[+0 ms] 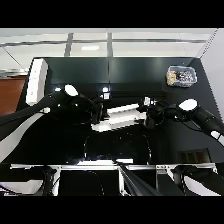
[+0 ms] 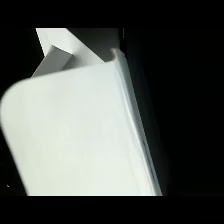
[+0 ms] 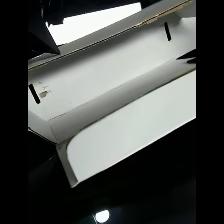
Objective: Fold the box and place the chain.
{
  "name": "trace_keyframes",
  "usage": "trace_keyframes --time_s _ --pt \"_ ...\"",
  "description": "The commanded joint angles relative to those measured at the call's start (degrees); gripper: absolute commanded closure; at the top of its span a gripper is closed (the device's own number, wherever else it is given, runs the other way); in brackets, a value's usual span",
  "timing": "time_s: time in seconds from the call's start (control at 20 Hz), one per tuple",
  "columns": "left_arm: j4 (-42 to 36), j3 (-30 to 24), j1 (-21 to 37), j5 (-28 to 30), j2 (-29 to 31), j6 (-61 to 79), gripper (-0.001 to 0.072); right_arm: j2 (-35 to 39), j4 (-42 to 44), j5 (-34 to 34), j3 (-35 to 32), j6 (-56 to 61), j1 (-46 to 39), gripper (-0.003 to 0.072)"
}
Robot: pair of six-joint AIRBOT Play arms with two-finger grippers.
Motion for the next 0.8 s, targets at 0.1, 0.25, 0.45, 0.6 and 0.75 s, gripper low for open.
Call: trace_keyframes --time_s 0.1,0.25,0.45,0.6,0.75 --pt "1.07 2.43 0.0 -2.08 0.02 -0.09 0.0685 -0.15 -0.2 1.77 0.02 -0.37 0.55 -0.0025" --pt "1.68 2.51 0.0 -2.21 -0.02 -0.09 0.0685 -0.57 -0.59 1.86 0.0 -0.37 0.57 -0.0025" --pt "1.64 2.51 -0.5 -2.21 -0.04 -0.09 0.0685 -2.8 -2.84 2.32 0.0 -0.5 0.57 -0.0025" --pt "1.62 2.49 -1.03 -1.09 -0.28 -0.11 0.0685 -4.35 -3.13 2.32 0.0 -1.79 0.57 -0.0025" --pt "1.62 2.49 -1.07 -0.85 -0.79 -0.2 0.0685 -4.92 -5.6 2.6 0.0 -2.08 0.72 -0.0025"
